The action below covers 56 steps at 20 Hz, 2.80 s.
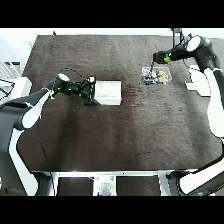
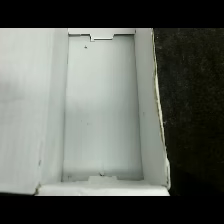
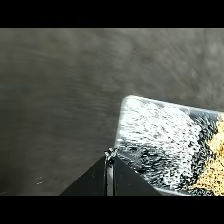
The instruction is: Fold the box and place the chain.
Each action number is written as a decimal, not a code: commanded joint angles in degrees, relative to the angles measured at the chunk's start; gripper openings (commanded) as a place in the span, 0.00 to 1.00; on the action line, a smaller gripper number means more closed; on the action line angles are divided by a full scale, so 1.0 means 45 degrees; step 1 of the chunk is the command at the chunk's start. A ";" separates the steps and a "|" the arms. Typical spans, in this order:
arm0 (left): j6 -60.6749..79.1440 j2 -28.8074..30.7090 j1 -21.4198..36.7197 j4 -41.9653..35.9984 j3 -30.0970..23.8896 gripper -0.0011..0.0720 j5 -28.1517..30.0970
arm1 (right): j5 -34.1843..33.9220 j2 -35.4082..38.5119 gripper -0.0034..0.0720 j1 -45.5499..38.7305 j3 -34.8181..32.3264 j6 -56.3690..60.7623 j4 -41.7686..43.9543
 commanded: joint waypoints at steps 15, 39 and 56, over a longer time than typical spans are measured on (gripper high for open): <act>0.0000 0.0000 0.0010 0.0005 -0.0005 0.65 -0.0005 | 0.3915 0.6154 0.07 0.3925 -0.0782 -0.0719 0.0000; 0.0000 0.0010 0.0010 0.0005 -0.0005 0.65 -0.0010 | -0.3308 0.6159 0.07 0.6363 -0.5785 -0.0806 0.0908; 0.0005 0.0010 0.0010 0.0005 -0.0005 0.65 0.0000 | -0.7742 0.6144 0.07 0.6470 -0.3570 -0.1098 0.0942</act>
